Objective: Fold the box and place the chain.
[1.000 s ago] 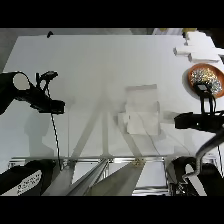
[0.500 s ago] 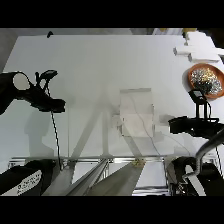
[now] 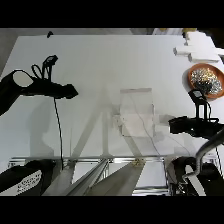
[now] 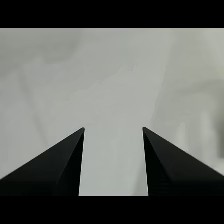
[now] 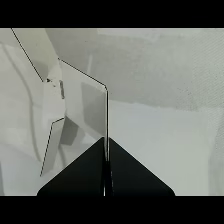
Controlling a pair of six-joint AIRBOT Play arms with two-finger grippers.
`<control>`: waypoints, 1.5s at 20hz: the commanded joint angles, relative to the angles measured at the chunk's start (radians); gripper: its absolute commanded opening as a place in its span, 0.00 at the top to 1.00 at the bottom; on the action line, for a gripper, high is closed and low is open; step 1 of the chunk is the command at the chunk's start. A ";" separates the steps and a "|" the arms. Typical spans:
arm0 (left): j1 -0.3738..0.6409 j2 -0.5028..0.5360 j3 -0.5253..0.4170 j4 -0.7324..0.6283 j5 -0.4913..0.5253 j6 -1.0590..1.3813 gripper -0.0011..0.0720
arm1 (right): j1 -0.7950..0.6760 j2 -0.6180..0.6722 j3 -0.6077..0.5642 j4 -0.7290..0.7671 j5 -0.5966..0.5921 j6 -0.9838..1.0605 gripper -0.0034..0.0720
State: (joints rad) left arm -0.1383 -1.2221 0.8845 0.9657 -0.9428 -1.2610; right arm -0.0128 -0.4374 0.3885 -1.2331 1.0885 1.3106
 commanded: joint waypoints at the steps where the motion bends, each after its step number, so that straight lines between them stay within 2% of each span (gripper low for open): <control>1: -0.033 -0.111 0.001 -0.512 -0.035 0.454 0.42 | 0.001 0.001 0.000 0.000 0.000 -0.003 0.93; 3: -0.089 -0.210 0.019 -0.692 -0.131 0.663 0.42 | 0.001 0.001 0.000 0.000 0.000 -0.003 0.93; 4: -0.119 -0.260 0.044 -0.721 -0.157 0.698 0.41 | 0.001 0.001 0.000 0.000 0.000 -0.005 0.93; 6: -0.178 -0.367 0.135 -0.710 -0.204 0.703 0.29 | 0.001 0.001 0.000 0.000 0.000 -0.010 0.93; 8: -0.230 -0.477 0.249 -0.681 -0.262 0.705 0.25 | 0.001 0.001 0.000 0.000 0.001 -0.010 0.93; 10: -0.269 -0.561 0.333 -0.649 -0.292 0.704 0.09 | 0.001 0.001 0.000 0.000 0.001 -0.010 0.93; 11: -0.280 -0.589 0.354 -0.642 -0.296 0.709 0.09 | 0.001 0.001 0.000 0.000 0.001 -0.010 0.93; 16: -0.315 -0.645 0.360 -0.658 -0.294 0.893 0.11 | 0.001 0.001 0.000 0.001 0.001 -0.010 0.93; 21: -0.385 -0.646 0.360 -0.713 -0.235 1.017 0.12 | 0.001 0.001 0.000 0.001 0.001 -0.010 0.93; 22: -0.399 -0.646 0.360 -0.730 -0.233 1.049 0.14 | 0.001 0.001 0.000 0.001 0.001 -0.010 0.93; 23: -0.410 -0.645 0.360 -0.734 -0.234 1.068 0.23 | 0.001 0.001 0.000 0.001 0.001 -0.010 0.93; 25: -0.416 -0.644 0.360 -0.724 -0.238 1.078 0.59 | 0.001 0.001 0.000 0.001 0.002 -0.010 0.93; 28: -0.393 -0.643 0.360 -0.719 -0.250 1.078 0.97 | 0.001 0.001 0.000 0.005 0.003 -0.010 0.93; 30: -0.373 -0.637 0.360 -0.712 -0.251 1.078 0.98 | 0.001 0.001 0.000 0.012 0.007 -0.011 0.93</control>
State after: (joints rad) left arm -0.5274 -1.8641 1.2434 0.2497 -1.1954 -0.1959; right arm -0.0128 -0.4374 0.3885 -1.2270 1.0889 1.2999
